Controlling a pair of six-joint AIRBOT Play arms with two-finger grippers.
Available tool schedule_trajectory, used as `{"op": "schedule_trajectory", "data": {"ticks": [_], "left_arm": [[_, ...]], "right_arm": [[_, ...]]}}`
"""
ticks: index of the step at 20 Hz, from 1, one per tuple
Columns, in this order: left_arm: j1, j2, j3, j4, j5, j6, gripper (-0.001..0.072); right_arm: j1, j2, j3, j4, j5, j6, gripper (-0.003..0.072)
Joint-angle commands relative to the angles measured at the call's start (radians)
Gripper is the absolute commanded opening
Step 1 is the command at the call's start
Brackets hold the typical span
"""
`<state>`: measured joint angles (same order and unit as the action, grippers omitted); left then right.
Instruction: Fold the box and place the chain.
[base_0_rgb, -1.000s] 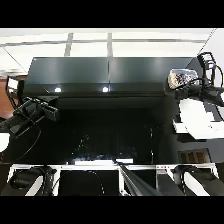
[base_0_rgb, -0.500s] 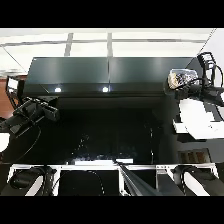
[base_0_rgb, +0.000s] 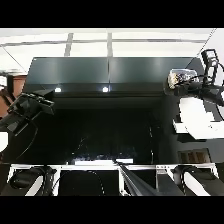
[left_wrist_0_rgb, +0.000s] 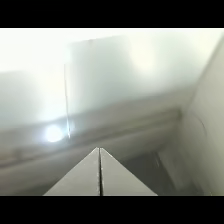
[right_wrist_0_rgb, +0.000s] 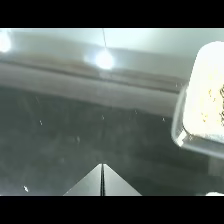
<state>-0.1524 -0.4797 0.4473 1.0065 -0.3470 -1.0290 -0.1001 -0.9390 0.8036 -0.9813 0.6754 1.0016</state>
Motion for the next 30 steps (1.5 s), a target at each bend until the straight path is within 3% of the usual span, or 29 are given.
{"op": "schedule_trajectory", "data": {"ticks": [1,4,5,6,7,9,12,14,16,18,20,23,26,30], "left_arm": [[-0.003,0.000,0.000,-0.029,0.147,0.000,0.0031],[-0.002,0.000,0.000,-0.028,0.286,0.000,0.0031],[-0.002,-0.002,0.000,-0.028,0.357,0.000,0.0031],[-0.002,-0.003,0.000,-0.035,0.399,0.000,0.0032],[-0.002,-0.008,0.000,-0.044,0.415,0.000,0.0114],[-0.003,-0.041,0.000,-0.050,0.383,-0.002,0.0704],[-0.003,-0.140,0.006,-0.046,0.165,0.001,0.0705],[0.029,-0.241,0.052,-0.034,-0.114,-0.002,0.0704],[0.076,-0.344,0.113,0.089,-0.274,-0.177,0.0705],[0.127,-0.433,0.183,0.245,-0.379,-0.469,0.0705],[0.158,-0.510,0.247,0.312,-0.491,-0.546,0.0704],[0.161,-0.576,0.290,0.312,-0.556,-0.546,0.0704],[0.162,-0.582,0.291,0.313,-0.548,-0.547,0.0704],[0.162,-0.582,0.292,0.313,-0.550,-0.547,0.0704]], "right_arm": [[0.000,-0.027,-0.001,0.064,-0.095,0.000,0.0023],[0.000,-0.109,-0.001,0.064,-0.190,0.000,0.0031],[0.000,-0.143,-0.001,0.064,-0.211,0.000,0.0202],[0.000,-0.171,-0.001,0.064,-0.220,0.000,0.0507],[0.000,-0.197,-0.001,0.064,-0.225,0.000,0.0668],[0.000,-0.224,-0.001,0.025,-0.223,0.001,0.0669],[-0.080,-0.225,0.048,-0.183,-0.157,0.193,0.0669],[-0.218,-0.225,0.117,-0.421,-0.059,0.381,0.0669],[-0.414,-0.225,0.176,-0.611,0.017,0.496,0.0669],[-0.624,-0.236,0.216,-0.640,0.077,0.573,0.0668],[-0.790,-0.255,0.227,-0.597,0.128,0.588,0.0668],[-0.905,-0.314,0.230,-0.496,0.204,0.358,0.0667],[-0.887,-0.394,0.251,-0.451,0.355,0.011,0.0667],[-0.843,-0.453,0.251,-0.438,0.373,-0.095,0.0666]]}}
